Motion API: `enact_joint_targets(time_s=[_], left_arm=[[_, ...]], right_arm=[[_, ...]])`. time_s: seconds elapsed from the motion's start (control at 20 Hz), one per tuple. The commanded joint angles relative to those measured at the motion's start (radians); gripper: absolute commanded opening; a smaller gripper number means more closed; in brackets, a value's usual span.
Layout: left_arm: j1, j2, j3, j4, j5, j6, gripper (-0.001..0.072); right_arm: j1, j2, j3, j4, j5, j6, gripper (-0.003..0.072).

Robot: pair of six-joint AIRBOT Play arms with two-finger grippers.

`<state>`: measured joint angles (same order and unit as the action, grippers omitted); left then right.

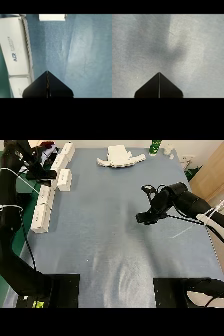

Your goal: Fold the box.

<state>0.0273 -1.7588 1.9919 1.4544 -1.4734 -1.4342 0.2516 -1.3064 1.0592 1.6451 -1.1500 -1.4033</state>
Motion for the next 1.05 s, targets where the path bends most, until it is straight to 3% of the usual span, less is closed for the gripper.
enact_joint_targets(time_s=[0.0, 0.2, 0.3, 0.5, 0.65, 0.75, 1.0], left_arm=[[-0.052, 0.092, 0.007, -0.018, -0.072, -0.019, 0.0006], [-0.213, 0.277, -0.172, -0.017, -0.008, -0.022, 0.0006], [-0.301, 0.392, -0.344, -0.016, 0.092, -0.042, 0.0006], [-0.444, 0.654, -0.803, -0.018, 0.381, -0.144, 0.0006], [-0.512, 0.762, -1.043, -0.019, 0.494, -0.221, 0.0008], [-0.547, 0.778, -1.11, -0.02, 0.506, -0.242, 0.0011], [-0.581, 0.776, -1.121, -0.029, 0.504, -0.241, 0.0011]], right_arm=[[-0.001, 0.0, 0.001, 0.0, 0.0, 0.0, 0.0005], [0.0, 0.0, 0.001, 0.0, 0.0, 0.0, 0.0005], [0.0, 0.0, 0.001, 0.0, 0.0, 0.0, 0.0005], [0.0, 0.0, 0.001, 0.0, 0.0, 0.0, 0.0006], [0.0, 0.0, 0.001, 0.0, 0.0, 0.0, 0.0005], [0.0, 0.0, 0.001, 0.0, 0.0, 0.0, 0.0006], [0.0, 0.0, 0.001, 0.0, 0.0, 0.0, 0.0006]])
